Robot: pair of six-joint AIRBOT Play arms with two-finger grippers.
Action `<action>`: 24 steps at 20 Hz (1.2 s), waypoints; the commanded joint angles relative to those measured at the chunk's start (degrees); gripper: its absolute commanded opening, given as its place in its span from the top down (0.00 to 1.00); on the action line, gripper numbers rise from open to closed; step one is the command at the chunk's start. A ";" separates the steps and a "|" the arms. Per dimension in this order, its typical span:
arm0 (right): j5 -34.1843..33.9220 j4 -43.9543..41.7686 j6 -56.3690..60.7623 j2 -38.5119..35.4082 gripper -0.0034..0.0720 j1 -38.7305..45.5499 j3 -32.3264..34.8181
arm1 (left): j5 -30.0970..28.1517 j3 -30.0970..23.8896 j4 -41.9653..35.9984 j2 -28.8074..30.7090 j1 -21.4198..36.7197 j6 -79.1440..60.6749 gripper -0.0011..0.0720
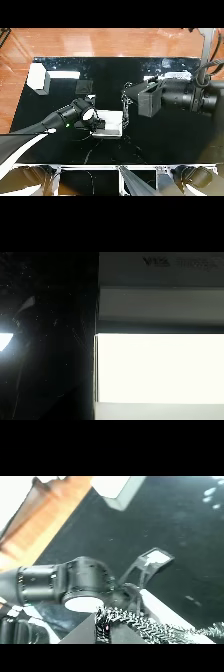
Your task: Fold the box and place the chain.
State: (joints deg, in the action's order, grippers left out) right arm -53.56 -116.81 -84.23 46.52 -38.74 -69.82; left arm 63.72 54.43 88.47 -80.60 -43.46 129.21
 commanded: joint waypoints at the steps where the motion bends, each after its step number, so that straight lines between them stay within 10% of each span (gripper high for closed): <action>1: -0.02 -1.86 -0.48 0.68 0.92 -1.77 -0.04 | -0.04 0.04 0.00 -0.04 0.00 0.00 0.96; 12: -5.40 -3.37 -4.74 16.39 0.92 -2.08 -0.02 | -0.55 0.04 0.20 -0.04 0.00 0.00 0.96; 24: -1.84 -3.17 -5.33 17.51 0.92 -2.08 9.29 | -0.70 0.04 0.24 -0.04 0.00 -0.02 0.96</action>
State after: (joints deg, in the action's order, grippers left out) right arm -57.78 -119.81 -89.49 63.79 -40.75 -63.07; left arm 63.02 54.43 88.68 -80.60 -43.46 129.21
